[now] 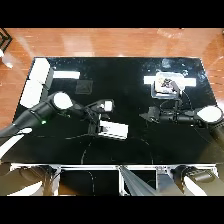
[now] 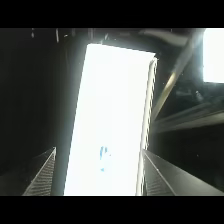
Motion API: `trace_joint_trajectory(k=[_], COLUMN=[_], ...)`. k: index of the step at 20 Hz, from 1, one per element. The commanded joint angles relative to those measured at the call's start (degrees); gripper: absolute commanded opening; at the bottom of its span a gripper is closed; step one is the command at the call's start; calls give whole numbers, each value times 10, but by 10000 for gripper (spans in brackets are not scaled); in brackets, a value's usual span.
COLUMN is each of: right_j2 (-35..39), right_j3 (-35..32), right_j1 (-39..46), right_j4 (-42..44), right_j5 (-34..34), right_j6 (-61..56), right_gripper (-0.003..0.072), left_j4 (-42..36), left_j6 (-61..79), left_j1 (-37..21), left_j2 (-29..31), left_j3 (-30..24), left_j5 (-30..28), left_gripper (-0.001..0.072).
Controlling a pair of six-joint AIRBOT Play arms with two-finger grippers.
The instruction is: Fold the box and place the chain.
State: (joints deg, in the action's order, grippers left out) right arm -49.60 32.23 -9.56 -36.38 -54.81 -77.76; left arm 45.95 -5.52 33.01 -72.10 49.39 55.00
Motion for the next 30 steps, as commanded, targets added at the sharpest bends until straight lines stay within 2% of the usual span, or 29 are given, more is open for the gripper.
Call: trace_joint_trajectory(k=[1,5,26,27,29,30], right_j2=[0,0,0,0,0,0], right_j3=[0,0,0,0,0,0], right_j1=[2,2,2,2,2,2], right_j4=[-17,-18,-33,-33,-33,-33], right_j5=[-9,0,11,11,11,11], right_j6=[0,0,0,0,0,0], right_gripper=[24,25,25,25,25,24], left_j4=[0,0,-2,0,17,43], left_j6=[51,103,58,47,6,-20], left_j1=[24,24,26,26,25,25], left_j2=[-25,-30,-60,-60,-60,-60], left_j3=[2,2,2,2,6,17], left_j5=[-16,-14,-23,-23,-9,22], left_gripper=[640,625,624,592,175,57])
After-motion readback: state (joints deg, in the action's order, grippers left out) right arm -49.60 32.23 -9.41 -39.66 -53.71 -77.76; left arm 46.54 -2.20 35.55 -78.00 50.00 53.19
